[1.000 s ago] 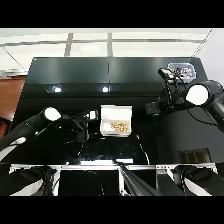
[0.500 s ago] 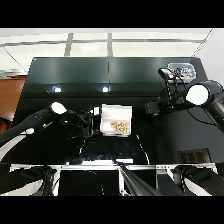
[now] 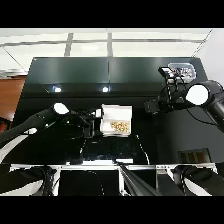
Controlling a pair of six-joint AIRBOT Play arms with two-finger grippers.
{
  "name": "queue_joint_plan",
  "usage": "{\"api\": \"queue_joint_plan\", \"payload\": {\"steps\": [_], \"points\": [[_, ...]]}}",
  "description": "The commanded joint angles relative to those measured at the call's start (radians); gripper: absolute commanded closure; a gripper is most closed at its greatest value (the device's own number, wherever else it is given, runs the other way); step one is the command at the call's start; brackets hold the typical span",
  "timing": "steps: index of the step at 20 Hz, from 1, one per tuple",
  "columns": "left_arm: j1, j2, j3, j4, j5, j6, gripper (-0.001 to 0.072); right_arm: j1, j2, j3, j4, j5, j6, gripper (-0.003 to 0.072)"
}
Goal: Fold the box and place the chain.
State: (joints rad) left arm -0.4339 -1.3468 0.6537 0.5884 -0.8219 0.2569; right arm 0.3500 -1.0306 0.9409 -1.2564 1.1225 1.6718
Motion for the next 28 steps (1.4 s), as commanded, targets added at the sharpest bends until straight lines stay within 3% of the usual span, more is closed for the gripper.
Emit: {"api": "queue_joint_plan", "payload": {"steps": [1,3,5,6,8,12,14,17,20,23,28], "points": [[-0.005,0.000,0.001,-0.002,0.006,0.006,0.0002,0.001,-0.001,0.000,0.000,-0.010,0.000,0.0423],[-0.010,0.000,0.001,-0.002,0.014,0.005,0.0077,0.001,-0.001,0.000,0.000,-0.028,0.000,0.0422],[-0.010,0.000,0.001,-0.002,0.013,0.005,0.0380,0.001,-0.002,0.000,-0.001,-0.044,-0.002,0.0421],[-0.010,0.000,0.001,-0.002,0.014,0.005,0.0384,0.001,-0.003,0.000,-0.013,-0.063,-0.014,0.0419],[-0.010,0.000,0.001,-0.002,0.013,0.005,0.0384,0.001,-0.005,0.000,-0.016,-0.138,-0.020,-0.0021],[-0.010,0.000,0.001,-0.002,0.014,0.005,0.0378,0.001,-0.093,0.000,0.145,-0.407,-0.058,-0.0020],[-0.010,0.000,0.001,-0.002,0.014,0.005,0.0378,0.001,-0.177,0.000,0.305,-0.428,-0.195,-0.0019],[-0.010,0.000,0.001,-0.002,0.014,0.005,0.0378,0.001,-0.257,0.000,0.430,-0.334,-0.414,-0.0019],[-0.010,0.000,0.001,-0.002,0.013,0.005,0.0378,0.001,-0.234,0.030,0.436,-0.130,-0.714,-0.0020],[-0.010,0.000,0.001,-0.002,0.010,0.005,0.0378,0.002,-0.215,0.045,0.444,0.022,-0.842,-0.0020],[-0.010,0.000,0.001,-0.002,0.010,0.005,0.0378,0.088,-0.215,-0.002,0.434,0.005,-1.126,-0.0020]]}}
